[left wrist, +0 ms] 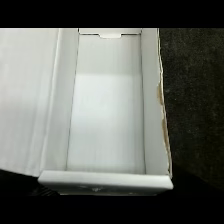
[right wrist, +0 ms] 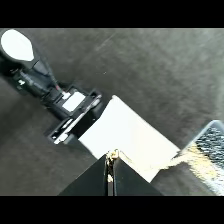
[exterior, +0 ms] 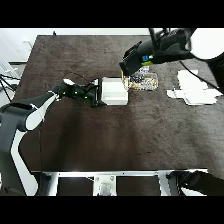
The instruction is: Fold the box and place the chain.
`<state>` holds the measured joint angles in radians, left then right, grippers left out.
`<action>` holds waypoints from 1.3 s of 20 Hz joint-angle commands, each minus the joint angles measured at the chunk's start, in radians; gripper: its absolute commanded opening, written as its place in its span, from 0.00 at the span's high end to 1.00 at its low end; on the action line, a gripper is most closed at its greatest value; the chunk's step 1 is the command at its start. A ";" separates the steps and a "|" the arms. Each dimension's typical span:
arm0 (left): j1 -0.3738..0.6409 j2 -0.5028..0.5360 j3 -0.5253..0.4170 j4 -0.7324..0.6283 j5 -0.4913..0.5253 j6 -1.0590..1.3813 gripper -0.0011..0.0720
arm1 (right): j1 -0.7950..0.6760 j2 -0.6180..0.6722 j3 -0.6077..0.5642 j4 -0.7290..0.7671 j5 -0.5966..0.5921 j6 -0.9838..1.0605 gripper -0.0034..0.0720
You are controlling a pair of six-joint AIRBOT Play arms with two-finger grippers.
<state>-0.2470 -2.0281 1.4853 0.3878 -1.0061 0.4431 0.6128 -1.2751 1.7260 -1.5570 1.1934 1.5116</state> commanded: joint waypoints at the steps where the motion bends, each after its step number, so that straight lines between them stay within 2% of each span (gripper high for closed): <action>1: 0.000 0.000 0.000 0.000 0.000 0.000 0.37 | 0.009 0.000 -0.086 0.065 -0.096 0.006 0.94; 3: 0.000 0.000 0.000 0.000 0.000 0.000 0.37 | 0.009 -0.005 -0.172 0.085 -0.218 0.006 0.94; 6: 0.000 0.000 0.000 0.000 0.000 0.000 0.37 | 0.008 -0.048 -0.344 0.099 -0.497 0.005 0.94; 9: 0.000 0.000 0.000 0.000 0.000 0.000 0.37 | -0.016 -0.158 -0.492 0.103 -0.759 0.006 0.94; 11: 0.000 0.000 0.000 0.000 -0.001 0.000 0.37 | -0.031 -0.252 -0.541 0.124 -0.859 0.006 0.94; 15: 0.000 0.000 0.000 0.000 0.000 0.000 0.37 | -0.036 -0.387 -0.544 0.148 -0.871 0.007 0.93; 17: 0.000 0.000 0.000 0.000 0.000 0.000 0.37 | -0.040 -0.374 -0.542 0.155 -0.871 0.006 0.34; 21: 0.000 0.000 0.000 0.000 0.000 0.000 0.37 | -0.084 -0.227 -0.543 0.147 -0.814 0.006 0.32; 23: 0.000 0.000 0.000 0.000 0.000 0.000 0.37 | -0.157 -0.160 -0.544 0.148 -0.777 0.006 0.32; 26: 0.000 0.000 0.000 0.000 0.000 0.000 0.37 | -0.305 -0.148 -0.545 0.171 -0.673 0.087 0.32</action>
<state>-0.2470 -2.0281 1.4853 0.3882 -1.0065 0.4427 0.4149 -1.4563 1.1824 -1.4055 0.4286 1.5440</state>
